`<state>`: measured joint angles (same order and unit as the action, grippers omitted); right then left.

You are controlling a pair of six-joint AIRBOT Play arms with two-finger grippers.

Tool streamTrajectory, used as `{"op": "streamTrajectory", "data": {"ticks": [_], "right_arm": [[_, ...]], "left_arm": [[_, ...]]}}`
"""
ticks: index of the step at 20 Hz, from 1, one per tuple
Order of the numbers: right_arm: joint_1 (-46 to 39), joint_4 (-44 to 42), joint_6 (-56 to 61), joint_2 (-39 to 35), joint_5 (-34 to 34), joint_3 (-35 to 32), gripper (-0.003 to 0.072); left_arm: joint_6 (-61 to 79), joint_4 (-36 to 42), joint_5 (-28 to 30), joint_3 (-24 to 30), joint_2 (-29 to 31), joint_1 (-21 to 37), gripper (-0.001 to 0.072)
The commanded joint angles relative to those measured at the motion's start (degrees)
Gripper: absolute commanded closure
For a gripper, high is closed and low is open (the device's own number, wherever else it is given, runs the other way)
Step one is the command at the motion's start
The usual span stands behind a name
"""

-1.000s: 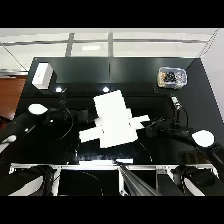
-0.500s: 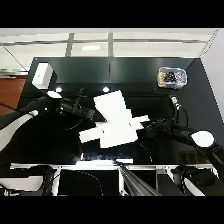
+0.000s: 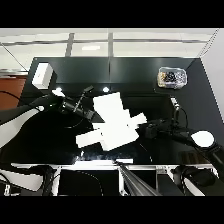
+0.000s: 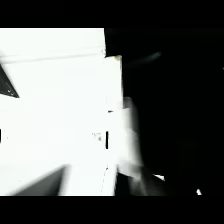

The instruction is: Fold the box and place the chain.

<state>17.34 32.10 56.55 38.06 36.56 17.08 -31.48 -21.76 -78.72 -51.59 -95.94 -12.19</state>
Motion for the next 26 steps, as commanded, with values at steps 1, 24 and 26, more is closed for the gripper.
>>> {"op": "streamTrajectory", "data": {"ticks": [1,24,26], "right_arm": [[-2.45,4.74,2.47,-0.07,2.58,1.77,-0.0034],[-6.91,32.06,-22.14,0.7,19.32,17.42,-0.0034],[-5.73,32.04,-22.12,0.81,19.3,16.59,-0.0034]], "left_arm": [[2.19,-0.35,-3.74,-1.14,-0.2,0.26,0.0686],[45.27,-1.16,34.56,17.05,23.58,-16.61,0.0684],[45.53,-1.14,34.42,17.05,21.49,-16.74,0.0685]]}}
